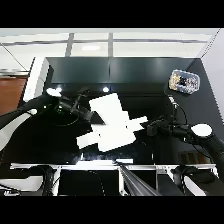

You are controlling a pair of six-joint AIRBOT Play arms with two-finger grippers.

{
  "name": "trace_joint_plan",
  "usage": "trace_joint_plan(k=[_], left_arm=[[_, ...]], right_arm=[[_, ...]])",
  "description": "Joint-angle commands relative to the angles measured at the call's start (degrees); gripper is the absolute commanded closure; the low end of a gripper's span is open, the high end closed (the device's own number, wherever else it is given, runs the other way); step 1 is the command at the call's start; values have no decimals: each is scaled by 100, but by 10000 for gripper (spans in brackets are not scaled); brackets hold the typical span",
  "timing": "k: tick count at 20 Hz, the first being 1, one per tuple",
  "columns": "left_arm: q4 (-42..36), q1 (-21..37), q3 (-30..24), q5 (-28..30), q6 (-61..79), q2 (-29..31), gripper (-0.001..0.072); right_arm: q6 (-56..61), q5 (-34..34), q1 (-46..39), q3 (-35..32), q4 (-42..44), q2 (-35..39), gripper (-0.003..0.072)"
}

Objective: Fold the box and place the chain.

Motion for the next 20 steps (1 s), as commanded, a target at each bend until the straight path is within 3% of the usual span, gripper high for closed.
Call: trace_joint_plan(k=[1,4,5,11,12,14,18,19,20], left_arm=[[262,-291,310,-258,713,-345,145],[542,-407,601,-275,798,-564,236],[540,-398,671,-280,800,-634,324],[540,-221,787,-380,807,-717,382],[542,-184,787,-420,811,-717,459],[535,-116,787,-448,811,-717,491],[538,-85,787,-483,944,-717,683],[538,-85,787,-560,1071,-715,683],[542,-85,787,-614,1115,-708,684]], right_arm=[[2,-15,9,0,2,4,672],[2,-15,9,-2,-2,4,672],[2,-15,9,-2,-2,4,672],[2,-15,9,-2,-7,4,672],[2,-15,9,-2,-7,4,672],[2,-11,9,-2,-9,4,672],[0,-22,4,2,-57,4,669],[2,-15,-26,39,-192,4,569],[4,63,-87,138,-396,4,325]])
